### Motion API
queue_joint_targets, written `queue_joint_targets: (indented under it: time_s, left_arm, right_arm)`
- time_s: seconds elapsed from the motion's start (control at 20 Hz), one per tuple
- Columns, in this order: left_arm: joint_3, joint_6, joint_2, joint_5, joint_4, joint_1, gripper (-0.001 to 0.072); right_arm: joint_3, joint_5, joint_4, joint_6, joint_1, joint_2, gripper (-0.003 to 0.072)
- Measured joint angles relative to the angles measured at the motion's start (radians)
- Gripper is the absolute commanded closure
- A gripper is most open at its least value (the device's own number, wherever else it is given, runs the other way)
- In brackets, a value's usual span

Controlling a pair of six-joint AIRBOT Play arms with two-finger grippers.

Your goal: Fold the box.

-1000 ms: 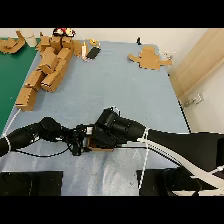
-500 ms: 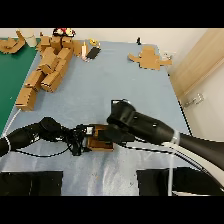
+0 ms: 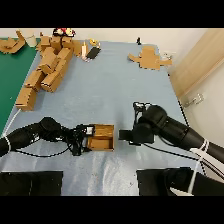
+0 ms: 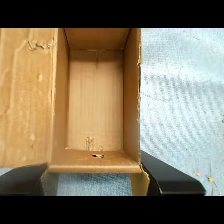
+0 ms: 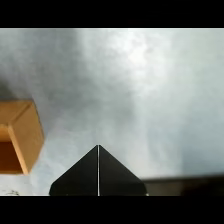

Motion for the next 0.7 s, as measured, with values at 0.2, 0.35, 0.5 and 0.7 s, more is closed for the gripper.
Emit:
queue_joint_targets:
  time_s: [0.2, 0.35, 0.5, 0.7]
  left_arm:
    - [0.000, 0.000, 0.000, 0.000, 0.000, 0.000, 0.0195]
    - [0.000, 0.000, 0.000, 0.000, 0.000, 0.000, 0.0195]
    - [0.000, 0.000, 0.000, 0.000, 0.000, 0.000, 0.0195]
    - [0.000, 0.000, 0.000, 0.000, 0.000, 0.000, 0.0195]
  right_arm:
    - [-0.072, 0.283, 0.376, -0.541, -0.297, -0.047, 0.0686]
    - [-0.047, 0.334, 0.705, -0.993, -0.434, -0.178, 0.0686]
    - [0.004, 0.275, 0.932, -1.315, -0.467, -0.280, 0.0686]
    - [0.027, 0.192, 1.045, -1.524, -0.415, -0.319, 0.0682]
